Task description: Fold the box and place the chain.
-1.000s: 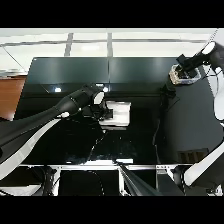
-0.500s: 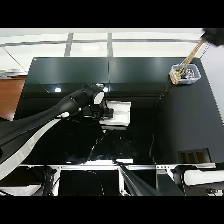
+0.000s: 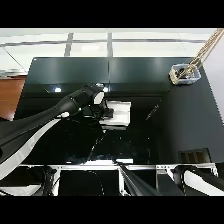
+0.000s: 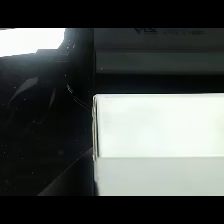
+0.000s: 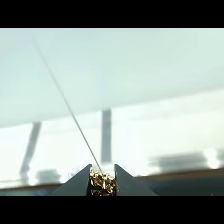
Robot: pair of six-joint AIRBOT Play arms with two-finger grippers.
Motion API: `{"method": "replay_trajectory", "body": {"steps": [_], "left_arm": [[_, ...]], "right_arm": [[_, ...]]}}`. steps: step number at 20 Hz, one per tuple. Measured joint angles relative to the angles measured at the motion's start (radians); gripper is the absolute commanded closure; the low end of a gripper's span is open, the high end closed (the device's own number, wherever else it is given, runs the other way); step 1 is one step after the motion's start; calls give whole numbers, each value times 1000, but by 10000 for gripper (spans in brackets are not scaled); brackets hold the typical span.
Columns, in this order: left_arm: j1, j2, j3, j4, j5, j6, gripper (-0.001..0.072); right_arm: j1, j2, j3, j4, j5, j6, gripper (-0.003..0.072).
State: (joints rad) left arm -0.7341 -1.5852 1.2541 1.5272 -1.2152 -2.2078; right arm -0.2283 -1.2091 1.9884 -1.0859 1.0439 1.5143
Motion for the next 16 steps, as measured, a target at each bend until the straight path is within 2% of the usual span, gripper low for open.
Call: {"method": "replay_trajectory", "body": {"steps": [4,11,16], "left_arm": [[0,0,0,0,0,0,681],[0,0,0,0,2,0,682],[0,0,0,1,3,0,682]], "right_arm": [[0,60,30,150,14,-54,670],[5,87,40,421,174,-113,670],[100,90,16,508,256,-127,670]]}}
